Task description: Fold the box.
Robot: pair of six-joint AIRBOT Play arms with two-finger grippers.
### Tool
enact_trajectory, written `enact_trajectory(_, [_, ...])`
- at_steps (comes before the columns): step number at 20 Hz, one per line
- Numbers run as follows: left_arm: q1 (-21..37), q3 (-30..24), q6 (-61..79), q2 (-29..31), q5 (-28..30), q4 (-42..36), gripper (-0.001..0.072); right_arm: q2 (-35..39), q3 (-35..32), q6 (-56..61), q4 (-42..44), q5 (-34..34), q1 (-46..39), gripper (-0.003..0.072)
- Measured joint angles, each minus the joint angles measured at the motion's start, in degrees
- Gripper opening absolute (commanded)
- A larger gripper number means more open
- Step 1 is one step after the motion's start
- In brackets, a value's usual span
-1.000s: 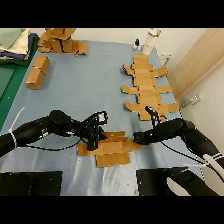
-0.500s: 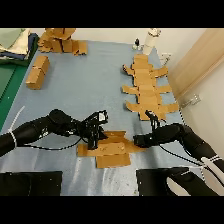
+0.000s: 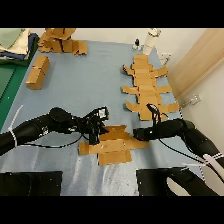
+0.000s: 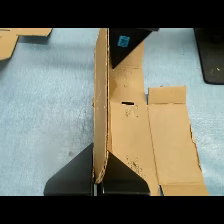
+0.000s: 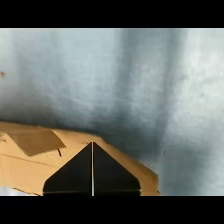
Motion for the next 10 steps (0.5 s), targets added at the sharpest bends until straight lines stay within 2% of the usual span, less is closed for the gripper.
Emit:
enact_trajectory(5, [-0.02, 0.28, 0.59, -2.21, -0.26, -0.57, 0.0013, 0.00, 6.34, 0.00, 0.17, -0.70, 0.00, 0.0005])
enact_trajectory(10, [-0.02, 0.37, 0.79, -4.20, -0.11, -1.16, 0.0013, -0.02, 8.20, 0.02, -0.07, -0.87, 0.00, 0.0005])
